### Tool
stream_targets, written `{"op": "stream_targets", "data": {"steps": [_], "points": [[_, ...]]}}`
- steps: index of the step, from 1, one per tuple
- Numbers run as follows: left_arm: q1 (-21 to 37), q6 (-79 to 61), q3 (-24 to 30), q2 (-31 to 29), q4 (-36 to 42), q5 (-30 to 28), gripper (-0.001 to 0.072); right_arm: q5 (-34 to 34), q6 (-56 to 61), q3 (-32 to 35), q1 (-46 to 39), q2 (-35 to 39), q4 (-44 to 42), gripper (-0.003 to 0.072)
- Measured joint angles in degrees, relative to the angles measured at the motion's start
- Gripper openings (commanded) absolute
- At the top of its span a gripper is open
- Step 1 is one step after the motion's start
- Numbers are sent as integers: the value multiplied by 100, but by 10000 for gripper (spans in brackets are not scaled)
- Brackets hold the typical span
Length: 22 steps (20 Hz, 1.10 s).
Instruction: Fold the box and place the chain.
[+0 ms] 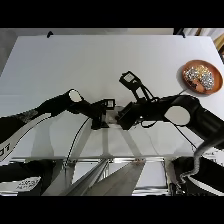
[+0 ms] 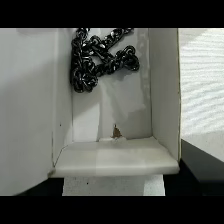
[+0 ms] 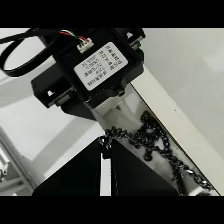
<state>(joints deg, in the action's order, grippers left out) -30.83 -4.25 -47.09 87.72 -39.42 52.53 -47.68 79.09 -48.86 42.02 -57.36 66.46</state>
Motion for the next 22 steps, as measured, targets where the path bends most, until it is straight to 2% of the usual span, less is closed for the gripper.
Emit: {"op": "stream_targets", "data": {"steps": [5, 8, 14, 19, 22], "points": [[0, 0, 0, 0, 0, 0, 312, 291, -2, 28, 50, -621, -103, 21], [0, 0, 0, 0, 0, 0, 312, 369, -2, 31, 59, -887, -184, 111], [0, 2, 0, 0, 0, 0, 312, 455, -2, 31, 61, -1082, -262, 119], [0, 0, 0, 0, 0, 0, 312, 164, -4, 31, -13, -577, -428, 117], [0, 0, 0, 0, 0, 0, 312, -293, 42, 28, -275, -2, -129, 101]]}}
